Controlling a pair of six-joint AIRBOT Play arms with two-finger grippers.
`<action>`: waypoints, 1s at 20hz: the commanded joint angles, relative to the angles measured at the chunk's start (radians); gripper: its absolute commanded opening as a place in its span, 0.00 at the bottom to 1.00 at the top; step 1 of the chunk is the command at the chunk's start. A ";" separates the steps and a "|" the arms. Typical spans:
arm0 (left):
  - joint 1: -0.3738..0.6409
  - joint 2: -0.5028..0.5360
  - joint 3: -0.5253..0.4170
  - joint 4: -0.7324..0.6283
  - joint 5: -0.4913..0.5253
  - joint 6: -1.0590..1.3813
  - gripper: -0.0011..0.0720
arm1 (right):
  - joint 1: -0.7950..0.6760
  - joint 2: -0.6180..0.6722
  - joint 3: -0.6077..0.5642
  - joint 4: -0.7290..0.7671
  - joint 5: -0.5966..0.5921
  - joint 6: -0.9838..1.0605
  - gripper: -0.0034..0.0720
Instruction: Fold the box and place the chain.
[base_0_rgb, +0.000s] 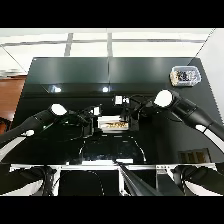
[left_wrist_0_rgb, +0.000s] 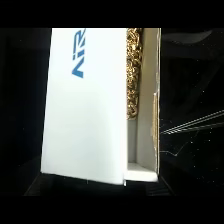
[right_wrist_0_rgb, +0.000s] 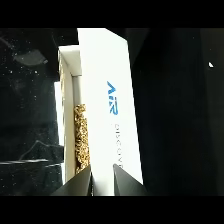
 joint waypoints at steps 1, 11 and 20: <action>0.000 0.000 0.000 0.000 0.001 0.000 0.52 | 0.001 -0.001 -0.013 -0.003 0.007 0.001 0.23; 0.000 0.000 0.000 0.000 0.001 0.000 0.52 | 0.002 -0.007 -0.027 -0.002 0.014 0.005 0.42; 0.000 0.000 0.000 0.000 0.002 0.000 0.52 | -0.026 0.068 -0.008 -0.047 0.034 0.287 0.41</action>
